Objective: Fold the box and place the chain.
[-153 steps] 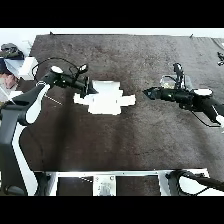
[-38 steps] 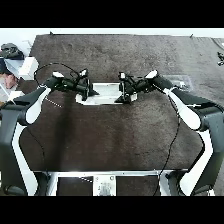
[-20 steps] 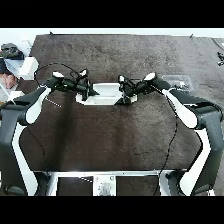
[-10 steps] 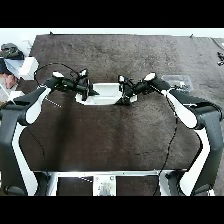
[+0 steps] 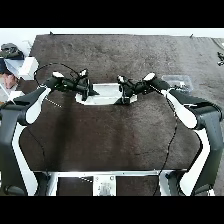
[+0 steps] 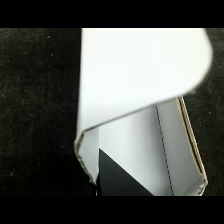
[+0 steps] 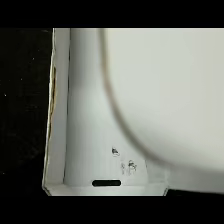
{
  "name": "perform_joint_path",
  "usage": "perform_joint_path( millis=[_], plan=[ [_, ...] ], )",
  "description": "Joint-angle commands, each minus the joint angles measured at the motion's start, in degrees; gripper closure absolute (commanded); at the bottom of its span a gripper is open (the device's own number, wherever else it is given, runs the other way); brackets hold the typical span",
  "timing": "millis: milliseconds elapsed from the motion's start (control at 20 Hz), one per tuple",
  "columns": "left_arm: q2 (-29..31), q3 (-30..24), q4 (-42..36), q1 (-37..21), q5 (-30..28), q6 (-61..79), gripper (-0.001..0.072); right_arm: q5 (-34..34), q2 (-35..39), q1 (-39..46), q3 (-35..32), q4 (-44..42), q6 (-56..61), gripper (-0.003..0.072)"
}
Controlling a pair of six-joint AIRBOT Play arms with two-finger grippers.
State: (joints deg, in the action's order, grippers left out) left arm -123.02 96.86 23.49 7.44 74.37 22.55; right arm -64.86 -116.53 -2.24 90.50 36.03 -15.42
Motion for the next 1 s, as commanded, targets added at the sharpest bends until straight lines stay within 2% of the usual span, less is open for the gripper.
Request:
perform_joint_path(
  millis=[0, 100, 200, 950],
  plan=[
    [0.0, 0.0, 0.0, 0.0, 0.0, 0.0, 0.0698, 0.6, -0.1, -1.0, 0.0, 4.4, 0.1, 0.0342],
    [0.0, 0.0, 0.0, 0.0, 0.0, 0.0, 0.0698, 1.0, 0.0, -1.1, 0.0, 3.4, 0.1, 0.0349],
    [0.0, 0.0, 0.0, 0.0, 0.0, 0.0, 0.0698, 1.0, 0.0, -0.9, 0.0, 3.2, 0.3, 0.042],
    [0.0, 0.0, 0.0, 0.0, 0.0, 0.0, 0.0697, 1.0, 0.0, -0.8, 0.0, 3.2, 0.2, 0.0418]
  ],
)
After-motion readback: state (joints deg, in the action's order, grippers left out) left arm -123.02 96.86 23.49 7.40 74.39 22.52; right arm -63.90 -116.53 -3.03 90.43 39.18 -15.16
